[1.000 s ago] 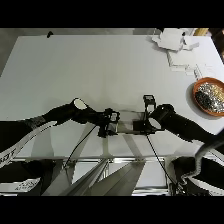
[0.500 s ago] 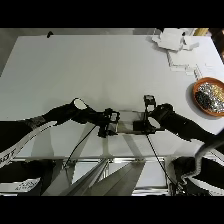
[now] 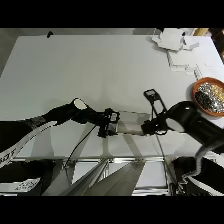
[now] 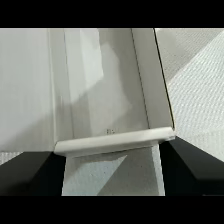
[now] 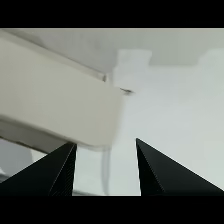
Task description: Fold the box and place the chain.
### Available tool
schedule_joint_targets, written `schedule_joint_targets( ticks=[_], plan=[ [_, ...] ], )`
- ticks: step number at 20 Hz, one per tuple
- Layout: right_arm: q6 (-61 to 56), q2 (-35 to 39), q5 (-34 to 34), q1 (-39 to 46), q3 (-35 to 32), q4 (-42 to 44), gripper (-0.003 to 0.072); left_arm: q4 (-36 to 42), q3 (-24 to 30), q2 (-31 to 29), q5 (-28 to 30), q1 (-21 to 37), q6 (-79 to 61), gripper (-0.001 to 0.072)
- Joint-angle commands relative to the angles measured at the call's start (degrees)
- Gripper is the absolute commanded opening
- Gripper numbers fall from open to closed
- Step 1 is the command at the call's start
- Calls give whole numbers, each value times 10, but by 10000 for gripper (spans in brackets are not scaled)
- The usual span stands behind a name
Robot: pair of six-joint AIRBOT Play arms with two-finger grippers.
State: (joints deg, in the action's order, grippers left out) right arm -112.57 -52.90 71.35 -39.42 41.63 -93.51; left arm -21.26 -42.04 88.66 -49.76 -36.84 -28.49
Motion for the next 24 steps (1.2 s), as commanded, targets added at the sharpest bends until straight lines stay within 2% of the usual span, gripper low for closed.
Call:
schedule_joint_targets(
  ticks=[1, 4, 8, 12, 15, 19, 24],
  plan=[
    [64, 73, 42, 68, 51, -50, 406, 0, 0, 0, 0, 0, 0, 272],
    [127, 76, 36, 214, 92, -51, 404, 0, 0, 0, 0, 0, 0, 272],
    [204, 65, 9, 400, 101, -48, 403, 0, 0, 0, 0, 0, 0, 272],
    [271, 40, -49, 534, 101, -48, 403, 0, 0, 0, -1, 0, 0, 272],
    [283, -12, -129, 589, 101, -48, 401, 0, 0, 0, -2, 0, 0, 272],
    [291, -125, -206, 638, 101, -49, 399, 0, 0, 0, -2, 0, 0, 272],
    [293, -230, -276, 650, 101, -47, 389, 0, 0, 0, -2, 0, 0, 272]
  ],
)
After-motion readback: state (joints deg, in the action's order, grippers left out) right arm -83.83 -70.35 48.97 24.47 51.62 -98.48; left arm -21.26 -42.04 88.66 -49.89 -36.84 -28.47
